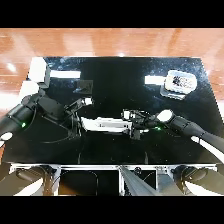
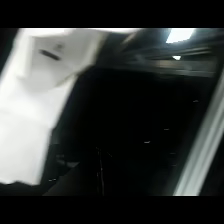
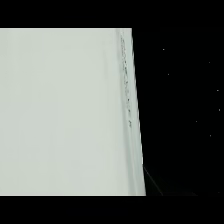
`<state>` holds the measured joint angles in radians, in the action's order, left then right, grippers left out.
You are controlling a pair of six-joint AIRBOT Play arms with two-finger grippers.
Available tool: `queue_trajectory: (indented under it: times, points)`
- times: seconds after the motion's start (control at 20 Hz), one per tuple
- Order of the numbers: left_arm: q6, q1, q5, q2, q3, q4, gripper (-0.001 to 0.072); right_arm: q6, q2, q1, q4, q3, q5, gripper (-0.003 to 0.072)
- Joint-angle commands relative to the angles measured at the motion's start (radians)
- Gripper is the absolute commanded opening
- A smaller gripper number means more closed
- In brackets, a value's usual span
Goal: Fold the box and place the chain.
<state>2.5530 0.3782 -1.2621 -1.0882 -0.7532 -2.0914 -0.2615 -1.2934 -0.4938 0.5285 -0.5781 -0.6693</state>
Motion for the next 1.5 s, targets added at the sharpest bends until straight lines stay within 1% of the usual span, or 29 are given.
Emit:
queue_trajectory:
  times: [0.0, 0.1, 0.2, 0.35, 0.45, 0.7, 0.8, 1.0, 1.15, 1.25, 1.35, 1.45]
  points:
    - [-0.071, 0.076, 0.113, 0.099, 0.087, -0.022, 0.0017, 0.000, -0.001, 0.000, 0.000, -0.001, 0.000, 0.0513]
    - [-0.078, 0.135, 0.176, 0.168, 0.137, -0.023, 0.0018, 0.000, -0.001, 0.000, 0.000, -0.001, 0.000, 0.0513]
    - [-0.176, 0.158, 0.201, 0.205, 0.181, -0.024, 0.0019, 0.000, -0.001, 0.000, 0.000, -0.001, 0.000, 0.0513]
    - [-0.204, 0.168, 0.208, 0.207, 0.201, -0.045, 0.0019, 0.000, -0.001, 0.000, 0.000, -0.001, 0.000, 0.0513]
    - [-0.204, 0.195, 0.257, 0.207, 0.201, -0.045, 0.0019, 0.000, -0.001, 0.000, 0.000, -0.001, 0.000, 0.0513]
    - [-0.204, 0.251, 0.475, 0.206, 0.201, -0.127, 0.0020, 0.000, -0.001, 0.000, 0.000, -0.001, 0.000, 0.0513]
    - [-0.204, 0.276, 0.546, 0.206, 0.201, -0.148, 0.0020, 0.000, -0.001, 0.000, 0.000, -0.001, 0.000, 0.0513]
    - [-0.204, 0.345, 0.689, 0.186, 0.202, -0.150, 0.0021, 0.000, -0.001, 0.000, 0.000, -0.001, 0.000, 0.0513]
    - [-0.204, 0.393, 0.781, 0.126, 0.201, -0.150, 0.0021, 0.000, -0.001, 0.000, -0.001, -0.001, 0.007, 0.0513]
    - [-0.208, 0.416, 0.874, 0.099, 0.201, -0.153, 0.0021, 0.000, -0.001, 0.000, -0.001, -0.001, 0.005, 0.0513]
    - [-0.247, 0.430, 0.981, 0.098, 0.201, -0.154, 0.0021, 0.000, -0.001, 0.000, 0.000, -0.001, 0.004, 0.0513]
    - [-0.253, 0.430, 1.052, 0.097, 0.201, -0.151, 0.0020, 0.000, -0.001, 0.000, 0.000, -0.001, 0.004, 0.0513]
